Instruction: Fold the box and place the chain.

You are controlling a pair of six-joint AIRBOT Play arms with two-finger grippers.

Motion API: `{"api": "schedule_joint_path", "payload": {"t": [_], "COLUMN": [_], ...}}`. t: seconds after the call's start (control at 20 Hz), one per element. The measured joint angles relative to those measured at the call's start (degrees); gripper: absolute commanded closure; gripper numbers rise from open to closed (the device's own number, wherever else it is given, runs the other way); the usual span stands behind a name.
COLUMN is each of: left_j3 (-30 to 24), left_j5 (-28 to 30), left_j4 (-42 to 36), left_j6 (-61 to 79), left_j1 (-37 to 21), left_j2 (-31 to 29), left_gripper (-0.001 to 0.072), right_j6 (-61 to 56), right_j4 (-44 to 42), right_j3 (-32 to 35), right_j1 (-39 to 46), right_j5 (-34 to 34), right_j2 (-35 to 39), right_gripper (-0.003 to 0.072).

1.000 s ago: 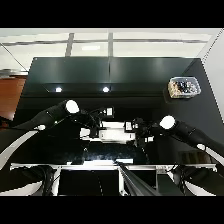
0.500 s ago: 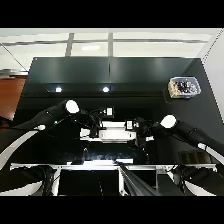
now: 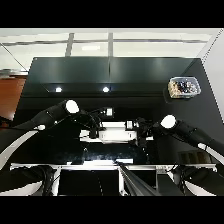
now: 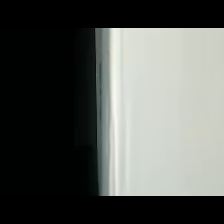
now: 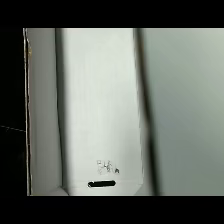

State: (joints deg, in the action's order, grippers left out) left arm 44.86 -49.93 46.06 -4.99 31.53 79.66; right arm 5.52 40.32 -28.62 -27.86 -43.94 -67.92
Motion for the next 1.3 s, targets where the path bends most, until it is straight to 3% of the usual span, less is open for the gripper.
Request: {"api": "schedule_joint_path", "payload": {"t": [0.15,0.2,0.25,1.15,1.25,1.3], "left_j3": [0.00,0.00,0.00,0.00,0.00,0.00], "left_j5": [0.00,0.00,0.02,0.00,0.00,0.00], "left_j4": [0.00,0.00,0.00,-0.02,-0.02,0.00], "left_j6": [0.00,0.00,0.00,0.04,0.04,0.07], "left_j1": [0.00,0.00,0.00,0.00,0.00,0.00], "left_j2": [0.00,0.00,0.00,0.00,0.00,0.00], "left_gripper": [0.0676,0.0676,0.0676,0.0674,0.0674,0.0673], "right_j6": [-0.61,-0.70,-0.79,-0.94,-0.98,-1.03], "right_j4": [0.26,0.33,0.37,-0.07,-0.09,-0.09], "right_j3": [0.00,0.02,0.00,0.96,1.07,1.09], "right_j1": [0.17,0.33,0.48,0.83,0.83,0.83], "right_j5": [-0.02,-0.07,-0.04,1.44,1.77,1.81], "right_j2": [0.00,0.00,0.00,0.07,0.07,0.07], "right_gripper": [-0.0012,0.0008,0.0083,0.0086,0.0207,0.0207]}}
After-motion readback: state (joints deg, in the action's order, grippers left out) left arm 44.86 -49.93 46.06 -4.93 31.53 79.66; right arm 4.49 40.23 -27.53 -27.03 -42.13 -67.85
